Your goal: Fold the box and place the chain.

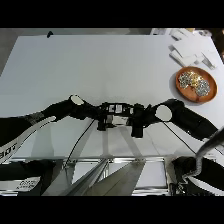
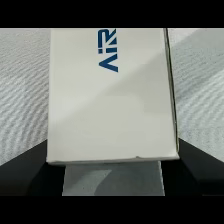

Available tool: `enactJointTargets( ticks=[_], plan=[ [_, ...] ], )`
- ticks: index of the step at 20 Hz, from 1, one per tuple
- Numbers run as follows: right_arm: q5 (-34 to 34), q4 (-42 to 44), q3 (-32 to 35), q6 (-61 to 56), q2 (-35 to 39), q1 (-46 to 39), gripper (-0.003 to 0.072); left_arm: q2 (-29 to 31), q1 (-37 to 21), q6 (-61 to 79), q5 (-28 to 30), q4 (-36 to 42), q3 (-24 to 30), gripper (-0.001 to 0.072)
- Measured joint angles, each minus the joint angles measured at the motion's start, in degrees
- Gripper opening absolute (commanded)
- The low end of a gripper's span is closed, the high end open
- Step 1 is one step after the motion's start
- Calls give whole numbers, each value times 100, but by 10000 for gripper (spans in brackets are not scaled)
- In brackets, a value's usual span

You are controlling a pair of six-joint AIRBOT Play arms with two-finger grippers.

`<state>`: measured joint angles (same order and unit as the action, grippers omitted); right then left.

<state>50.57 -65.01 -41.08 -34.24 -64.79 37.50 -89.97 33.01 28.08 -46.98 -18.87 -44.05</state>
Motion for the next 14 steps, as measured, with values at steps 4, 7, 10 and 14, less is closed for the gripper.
enactJointTargets(
  ticks=[4, 7, 10, 14],
  plan=[
    [-13, 74, 31, -20, -114, -2, 16, 0, -2, 4, 0, -2, 0, 311],
    [-31, 79, 44, -20, -146, -2, 16, 0, -2, 2, -2, -2, 0, 311],
    [-79, 83, 44, -22, -74, -7, 16, 0, -2, 0, -2, -2, 0, 311],
    [-37, -50, 13, -361, 437, -306, 16, 0, -2, -17, 0, 9, 0, 311]
  ],
)
